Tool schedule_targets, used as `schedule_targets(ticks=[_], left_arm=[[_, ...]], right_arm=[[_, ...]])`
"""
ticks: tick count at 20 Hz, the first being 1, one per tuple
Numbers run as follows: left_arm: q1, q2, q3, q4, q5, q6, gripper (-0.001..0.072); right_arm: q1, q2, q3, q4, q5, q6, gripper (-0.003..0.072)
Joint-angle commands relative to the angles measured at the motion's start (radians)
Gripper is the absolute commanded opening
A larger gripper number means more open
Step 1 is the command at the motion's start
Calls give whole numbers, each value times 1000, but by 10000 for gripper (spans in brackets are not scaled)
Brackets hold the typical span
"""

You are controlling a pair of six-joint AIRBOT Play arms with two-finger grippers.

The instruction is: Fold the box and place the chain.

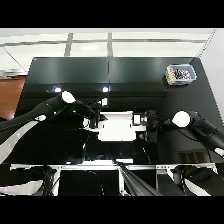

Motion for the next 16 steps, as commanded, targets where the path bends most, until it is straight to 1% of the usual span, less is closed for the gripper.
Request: schedule_targets(ticks=[1, 4, 9, 10, 13, 16], left_arm=[[-1, -3, 2, 0, -6, 0, 29], [-1, -3, 2, 0, -6, 0, 29], [-1, -3, 2, 0, -5, 0, 29], [-1, -3, 2, 0, -5, 0, 29], [-1, -3, 2, 0, -5, 0, 29], [-1, -3, 2, 0, -6, 0, 29]], right_arm=[[35, -35, -8, 72, 23, -116, 708], [97, -71, -8, 72, 28, -137, 708], [125, -119, -8, 79, -84, -140, 708], [125, -123, -8, 79, -90, -140, 708], [125, -122, -7, 88, -89, -134, 708], [116, -86, 19, 56, -94, -65, 708]])
